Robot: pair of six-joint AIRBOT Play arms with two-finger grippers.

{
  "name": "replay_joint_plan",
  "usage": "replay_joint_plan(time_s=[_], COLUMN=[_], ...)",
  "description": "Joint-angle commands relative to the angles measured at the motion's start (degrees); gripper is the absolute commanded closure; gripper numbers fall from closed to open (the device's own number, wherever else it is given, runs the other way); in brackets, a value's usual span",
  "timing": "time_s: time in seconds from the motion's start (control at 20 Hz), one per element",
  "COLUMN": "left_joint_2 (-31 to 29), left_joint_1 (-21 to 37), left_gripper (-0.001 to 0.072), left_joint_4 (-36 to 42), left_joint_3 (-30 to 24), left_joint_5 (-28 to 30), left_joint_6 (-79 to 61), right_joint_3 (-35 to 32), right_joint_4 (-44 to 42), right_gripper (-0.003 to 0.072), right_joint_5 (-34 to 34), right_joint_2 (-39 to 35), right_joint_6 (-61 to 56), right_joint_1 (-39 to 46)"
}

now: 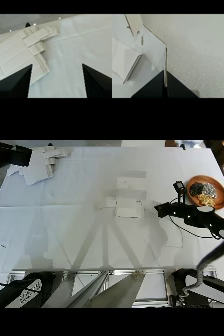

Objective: Fold the box and place the chain.

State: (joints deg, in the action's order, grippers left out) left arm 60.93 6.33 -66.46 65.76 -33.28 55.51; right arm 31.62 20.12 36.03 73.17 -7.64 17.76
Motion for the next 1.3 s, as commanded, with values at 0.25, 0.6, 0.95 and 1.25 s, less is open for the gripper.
replay_joint_plan(time_s=[0.25, 0.6, 0.95, 1.25], left_joint_2=[-0.04, -0.04, -0.04, 3.19], left_joint_1=[0.02, 0.02, 0.0, -1.46], left_gripper=[0.0015, 0.0015, 0.0015, 0.0199], left_joint_4=[0.0, 0.0, 10.69, 11.69], left_joint_3=[0.07, 0.07, 0.07, 0.07], left_joint_5=[0.0, 0.0, -0.7, 0.7], left_joint_6=[0.0, -0.02, 0.0, -0.35], right_joint_3=[-0.55, -0.55, -0.55, -0.55], right_joint_4=[-0.44, -0.44, -0.44, -0.44], right_gripper=[0.0676, 0.0676, 0.0676, 0.0676], right_joint_5=[-0.7, -0.7, -0.7, -0.7], right_joint_2=[0.02, 0.02, 0.02, 0.02], right_joint_6=[0.22, 0.22, 0.22, 0.22], right_joint_1=[0.04, 0.04, 0.04, 0.04])
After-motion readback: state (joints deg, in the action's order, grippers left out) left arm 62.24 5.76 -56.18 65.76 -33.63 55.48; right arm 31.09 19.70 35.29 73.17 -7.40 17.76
